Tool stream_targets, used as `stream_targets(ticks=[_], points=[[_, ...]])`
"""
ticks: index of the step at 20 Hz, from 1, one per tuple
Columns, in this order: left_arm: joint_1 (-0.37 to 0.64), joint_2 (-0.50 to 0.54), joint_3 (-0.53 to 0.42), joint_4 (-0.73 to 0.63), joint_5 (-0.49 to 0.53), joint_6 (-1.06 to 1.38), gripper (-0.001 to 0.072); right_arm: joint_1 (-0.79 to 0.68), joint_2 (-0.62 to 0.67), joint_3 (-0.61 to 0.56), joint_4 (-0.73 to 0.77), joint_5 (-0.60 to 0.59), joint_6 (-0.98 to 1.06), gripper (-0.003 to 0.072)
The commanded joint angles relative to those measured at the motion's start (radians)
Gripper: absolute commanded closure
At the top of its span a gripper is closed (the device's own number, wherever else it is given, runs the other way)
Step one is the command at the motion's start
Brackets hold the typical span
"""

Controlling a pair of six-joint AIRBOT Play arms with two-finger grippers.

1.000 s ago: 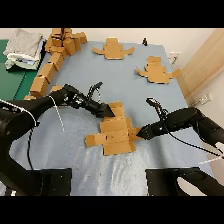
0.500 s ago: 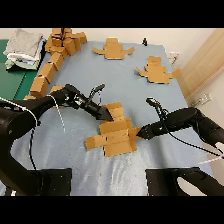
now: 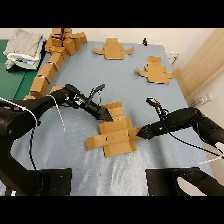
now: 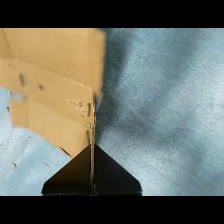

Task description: Fold the box.

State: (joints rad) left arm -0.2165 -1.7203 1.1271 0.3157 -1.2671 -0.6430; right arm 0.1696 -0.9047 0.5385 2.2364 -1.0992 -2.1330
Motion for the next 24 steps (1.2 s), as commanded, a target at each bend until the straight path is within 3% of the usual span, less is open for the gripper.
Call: stream_targets(ticks=[1,2,3,4,14,15,16,23,24], points=[[0.0,0.0,0.0,-0.001,0.003,0.0,0.0288,0.001,0.0,0.0,-0.007,0.0,0.001,0.0685],[0.0,0.0,0.0,-0.001,0.003,0.001,0.0311,0.001,0.0,0.0,-0.01,0.0,0.001,0.0684],[0.0,0.0,0.0,-0.001,0.003,0.005,0.045,0.001,0.0,0.0,-0.015,0.0,0.001,0.0685],[0.001,0.0,0.0,-0.001,0.003,0.009,0.0494,0.001,0.0,0.0,-0.019,0.0,0.001,0.0685],[0.023,0.0,0.008,-0.006,-0.003,0.018,0.0496,0.001,0.0,0.0,-0.026,-0.001,0.004,0.0684],[0.023,0.0,0.008,-0.003,-0.01,0.019,0.0563,0.001,0.0,0.0,-0.026,0.0,0.004,0.0685],[0.023,0.0,0.008,0.0,-0.02,0.026,0.0696,0.001,0.0,0.0,-0.026,0.0,0.004,0.0685],[0.023,0.0,0.008,0.006,-0.053,0.03,0.0696,0.001,0.0,0.0,-0.026,0.006,0.004,0.0681],[0.023,0.0,0.008,0.006,-0.053,0.029,0.0696,0.001,0.0,0.0,-0.026,0.015,0.004,0.0616]])
